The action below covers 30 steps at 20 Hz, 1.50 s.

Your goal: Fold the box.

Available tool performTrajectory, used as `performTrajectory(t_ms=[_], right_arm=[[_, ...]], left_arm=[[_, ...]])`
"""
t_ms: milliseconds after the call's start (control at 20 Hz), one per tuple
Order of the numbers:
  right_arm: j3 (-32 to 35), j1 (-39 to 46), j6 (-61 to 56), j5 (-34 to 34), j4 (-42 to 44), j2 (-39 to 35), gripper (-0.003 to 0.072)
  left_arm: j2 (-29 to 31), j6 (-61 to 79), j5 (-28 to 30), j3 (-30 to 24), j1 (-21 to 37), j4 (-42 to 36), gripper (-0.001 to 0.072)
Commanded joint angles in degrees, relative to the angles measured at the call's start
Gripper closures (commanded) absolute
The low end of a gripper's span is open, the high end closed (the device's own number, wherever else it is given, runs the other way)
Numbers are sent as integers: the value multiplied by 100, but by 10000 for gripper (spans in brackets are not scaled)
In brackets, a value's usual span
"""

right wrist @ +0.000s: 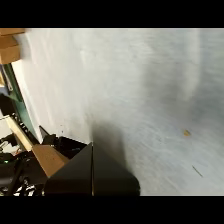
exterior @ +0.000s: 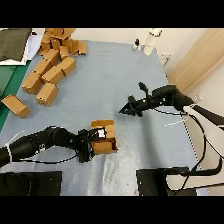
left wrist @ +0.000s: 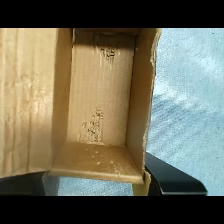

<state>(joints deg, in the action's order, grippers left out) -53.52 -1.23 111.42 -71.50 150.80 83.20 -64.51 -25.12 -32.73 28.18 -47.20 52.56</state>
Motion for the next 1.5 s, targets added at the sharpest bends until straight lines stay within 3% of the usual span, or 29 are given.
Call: performTrajectory(t_ms=[0,200,500,800,1050,1400,1450], right_arm=[[-59,-389,505,146,409,533,683],[-55,-1010,1427,-826,417,804,684],[612,-1598,2575,-647,455,-260,684],[1543,-2378,2750,728,-553,-1541,683],[1878,-3198,2317,2559,-2225,-2732,683],[1893,-3888,2197,2627,-2916,-3926,681],[1923,-3963,2212,2527,-2948,-3991,648]], left_arm=[[2,2,-31,-4,4,0,248],[2,20,-26,-4,4,20,247],[2,20,-31,-4,4,17,248],[2,20,-31,-4,4,17,247],[2,20,-33,-4,4,17,248],[2,20,-33,-4,4,17,247],[2,20,-33,-4,4,17,247]])
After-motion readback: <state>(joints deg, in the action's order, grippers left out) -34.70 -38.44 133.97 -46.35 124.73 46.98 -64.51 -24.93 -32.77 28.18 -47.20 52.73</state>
